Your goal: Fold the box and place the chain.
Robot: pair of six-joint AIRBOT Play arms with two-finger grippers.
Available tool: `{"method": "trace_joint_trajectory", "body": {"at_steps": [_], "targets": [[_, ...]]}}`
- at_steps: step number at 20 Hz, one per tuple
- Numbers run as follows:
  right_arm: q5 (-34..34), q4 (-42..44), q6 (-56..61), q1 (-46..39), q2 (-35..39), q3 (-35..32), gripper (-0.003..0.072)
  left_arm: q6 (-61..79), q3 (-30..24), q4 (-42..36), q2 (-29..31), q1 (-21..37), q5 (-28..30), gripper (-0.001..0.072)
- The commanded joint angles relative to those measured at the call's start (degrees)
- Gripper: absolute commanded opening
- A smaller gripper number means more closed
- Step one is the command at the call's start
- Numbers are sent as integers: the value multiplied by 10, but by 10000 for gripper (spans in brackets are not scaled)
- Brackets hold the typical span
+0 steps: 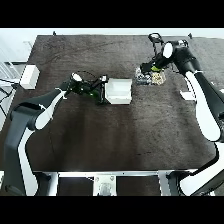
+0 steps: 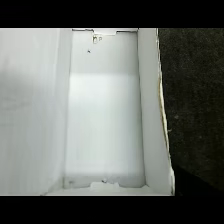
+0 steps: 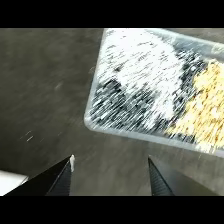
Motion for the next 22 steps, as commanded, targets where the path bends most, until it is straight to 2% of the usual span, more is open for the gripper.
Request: {"method": "trace_joint_trajectory", "body": {"at_steps": [1, 4, 8, 11, 15, 18, 21, 22], "targets": [[-50, 55, -66, -30, -38, 0, 492, 0, 0, 0, 0, 0, 0, 472], [-58, 59, -95, -31, -69, 0, 491, 0, 0, 0, 0, 0, 0, 472], [-85, 63, -101, -31, -93, 0, 441, 0, 0, 0, 0, 0, 0, 472], [-92, 115, -135, -33, -101, 0, 433, 0, 0, 0, 0, 0, 0, 472], [-100, 117, -138, -35, -116, 0, 403, 0, 0, 0, 0, 0, 0, 472], [-102, 116, -142, -35, -116, 0, 312, 0, 0, 0, 0, 0, 0, 472], [-101, 117, -153, -34, -115, 8, 31, 0, 0, 0, 0, 0, 0, 472], [-100, 117, -153, -34, -112, 12, 10, 0, 0, 0, 0, 0, 0, 472]]}}
